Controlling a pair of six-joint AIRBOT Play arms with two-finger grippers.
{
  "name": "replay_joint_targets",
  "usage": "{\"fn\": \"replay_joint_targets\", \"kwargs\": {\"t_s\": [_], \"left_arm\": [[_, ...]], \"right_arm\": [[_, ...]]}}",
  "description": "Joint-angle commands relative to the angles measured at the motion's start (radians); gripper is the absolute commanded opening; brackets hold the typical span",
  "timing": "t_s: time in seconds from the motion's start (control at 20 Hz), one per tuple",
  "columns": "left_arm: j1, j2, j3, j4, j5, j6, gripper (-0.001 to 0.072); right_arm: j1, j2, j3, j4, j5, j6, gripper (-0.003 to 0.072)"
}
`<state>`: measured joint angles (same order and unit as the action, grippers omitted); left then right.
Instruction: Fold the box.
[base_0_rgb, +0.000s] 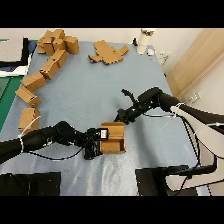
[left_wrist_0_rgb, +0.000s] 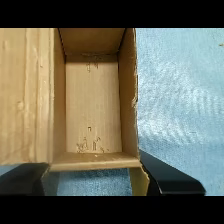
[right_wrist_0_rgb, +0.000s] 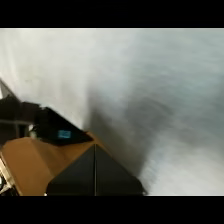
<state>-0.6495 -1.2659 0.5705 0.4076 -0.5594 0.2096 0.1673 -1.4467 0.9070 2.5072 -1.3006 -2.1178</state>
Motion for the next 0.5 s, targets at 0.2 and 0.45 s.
{"fn": "replay_joint_targets", "kwargs": {"t_s": [0.2, 0.45], "left_arm": [[0.001, 0.000, 0.000, 0.000, 0.001, 0.000, 0.0477], [0.001, 0.000, 0.000, 0.000, 0.001, 0.000, 0.0477]], "right_arm": [[0.156, 0.288, -0.158, -0.037, 0.105, -0.169, 0.0003], [0.255, 0.515, -0.367, -0.137, 0.311, -0.168, 0.0003]]}}
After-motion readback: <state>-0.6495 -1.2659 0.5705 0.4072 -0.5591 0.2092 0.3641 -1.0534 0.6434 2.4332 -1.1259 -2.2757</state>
